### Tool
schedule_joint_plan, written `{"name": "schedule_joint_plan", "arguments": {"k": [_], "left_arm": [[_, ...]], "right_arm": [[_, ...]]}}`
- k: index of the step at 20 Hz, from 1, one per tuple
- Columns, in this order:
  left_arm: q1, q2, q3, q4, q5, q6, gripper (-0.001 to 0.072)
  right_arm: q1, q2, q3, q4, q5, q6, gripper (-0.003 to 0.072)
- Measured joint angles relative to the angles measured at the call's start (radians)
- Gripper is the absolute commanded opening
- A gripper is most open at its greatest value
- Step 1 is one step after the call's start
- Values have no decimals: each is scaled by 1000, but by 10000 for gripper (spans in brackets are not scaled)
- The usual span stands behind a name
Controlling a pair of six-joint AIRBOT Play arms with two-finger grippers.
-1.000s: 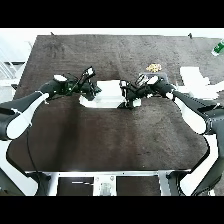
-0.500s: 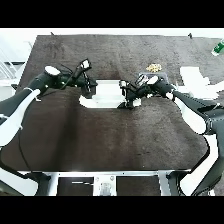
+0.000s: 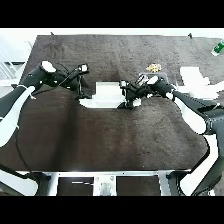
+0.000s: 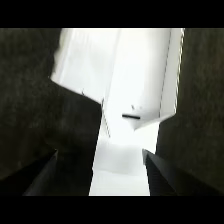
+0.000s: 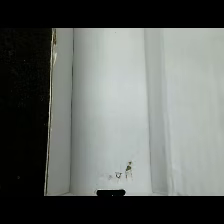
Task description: Fold the box and place the chain.
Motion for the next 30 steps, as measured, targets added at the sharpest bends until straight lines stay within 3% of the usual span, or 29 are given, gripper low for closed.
{"name": "schedule_joint_plan", "arguments": {"k": [8, 23, 25, 29, 30], "left_arm": [[-82, -68, 5, 167, 24, -36, 653], [-92, -86, 8, 42, 8, 32, 641], [-92, -89, 8, 36, 4, 35, 557], [-92, -91, 8, 31, 3, 37, 554], [-92, -92, 8, 31, 4, 37, 461]], "right_arm": [[0, 0, 0, 0, 0, 0, 515], [0, 0, 0, 0, 0, 0, 515], [0, 0, 0, 0, 0, 0, 515], [0, 0, 0, 0, 0, 0, 515], [0, 0, 0, 0, 0, 0, 515]]}}
